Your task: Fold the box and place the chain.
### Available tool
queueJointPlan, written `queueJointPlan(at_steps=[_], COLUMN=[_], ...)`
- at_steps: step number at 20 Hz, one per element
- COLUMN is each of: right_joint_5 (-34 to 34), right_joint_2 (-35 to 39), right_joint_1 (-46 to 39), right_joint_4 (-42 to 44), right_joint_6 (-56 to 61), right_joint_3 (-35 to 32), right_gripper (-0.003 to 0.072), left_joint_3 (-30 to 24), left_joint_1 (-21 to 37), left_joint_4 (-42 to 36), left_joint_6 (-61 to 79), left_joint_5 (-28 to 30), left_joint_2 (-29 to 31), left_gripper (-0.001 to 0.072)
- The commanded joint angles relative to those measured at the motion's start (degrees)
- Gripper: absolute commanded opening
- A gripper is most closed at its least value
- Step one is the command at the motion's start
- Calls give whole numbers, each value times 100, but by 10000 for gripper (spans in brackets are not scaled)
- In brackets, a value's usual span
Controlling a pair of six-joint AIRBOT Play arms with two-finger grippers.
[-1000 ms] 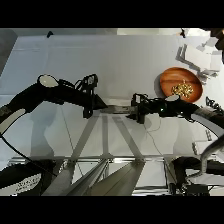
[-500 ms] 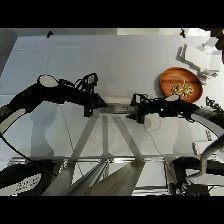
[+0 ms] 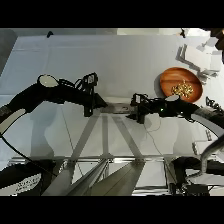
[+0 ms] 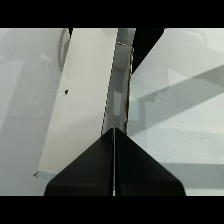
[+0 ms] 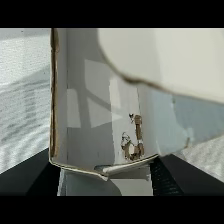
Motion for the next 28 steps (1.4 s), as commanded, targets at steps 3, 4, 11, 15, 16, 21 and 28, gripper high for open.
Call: queueJointPlan(at_steps=[3,4,11,15,16,21,28], right_joint_5=[0,0,0,0,0,0,0], right_joint_2=[4,4,4,4,4,4,4], right_joint_1=[4,4,4,4,4,4,4], right_joint_4=[2,2,2,2,2,2,2], right_joint_6=[0,0,0,0,0,0,2], right_joint_3=[2,2,2,2,2,2,2], right_gripper=[508,508,508,508,508,508,508], left_joint_3=[2,2,2,2,2,2,2], left_joint_1=[0,0,0,-28,-52,-179,-146], left_joint_4=[-2,-4,-46,-175,-282,-382,-341], left_joint_6=[-2,-7,-262,-343,-345,-345,-345], left_joint_5=[352,557,2118,2483,2455,2439,2347], left_joint_2=[-2,-2,-13,-203,-293,-763,-791], left_gripper=[3,3,2,3,3,3,3])
